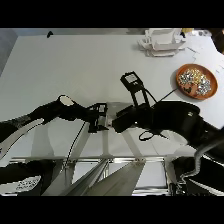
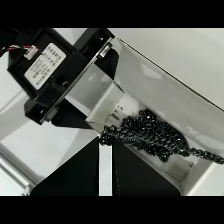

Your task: Fold the box and place the chain.

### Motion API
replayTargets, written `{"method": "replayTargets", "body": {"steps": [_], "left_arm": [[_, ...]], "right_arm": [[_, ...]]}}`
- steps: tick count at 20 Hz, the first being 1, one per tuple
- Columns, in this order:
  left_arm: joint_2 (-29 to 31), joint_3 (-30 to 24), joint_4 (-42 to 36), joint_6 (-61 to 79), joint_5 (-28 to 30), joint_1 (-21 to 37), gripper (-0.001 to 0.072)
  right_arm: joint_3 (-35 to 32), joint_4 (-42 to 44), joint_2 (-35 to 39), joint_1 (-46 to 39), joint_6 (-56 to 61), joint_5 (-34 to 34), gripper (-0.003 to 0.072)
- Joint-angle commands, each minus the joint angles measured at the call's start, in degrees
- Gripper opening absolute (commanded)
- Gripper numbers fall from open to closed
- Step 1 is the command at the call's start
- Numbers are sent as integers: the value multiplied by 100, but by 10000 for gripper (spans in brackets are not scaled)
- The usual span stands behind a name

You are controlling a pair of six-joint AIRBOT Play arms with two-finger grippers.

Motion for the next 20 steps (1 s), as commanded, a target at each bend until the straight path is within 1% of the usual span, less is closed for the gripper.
{"method": "replayTargets", "body": {"steps": [1,2,4,7,8,9,12,14,16,17,20], "left_arm": [[4,4,2,2,2,4,192],[4,4,2,2,2,4,192],[4,4,2,2,0,4,192],[4,4,2,2,2,4,192],[4,4,2,2,2,4,192],[4,4,2,2,2,4,192],[4,4,2,2,2,4,192],[4,4,2,2,-2,4,192],[4,4,2,2,-2,4,192],[4,4,2,2,-2,4,192],[4,4,2,2,-2,4,192]], "right_arm": [[7,-17,-553,24,31,-101,20],[7,-48,-741,20,164,-70,24],[7,-85,-970,20,295,31,110],[17,-87,-1003,17,289,157,135],[48,-90,-999,20,262,249,206],[107,-103,-997,17,243,393,256],[455,-238,-811,-184,59,866,258],[691,-310,-470,-557,-52,966,242],[785,-463,-90,-1073,-50,925,217],[785,-540,37,-1375,-48,960,217],[780,-741,0,-2424,-76,1547,218]]}}
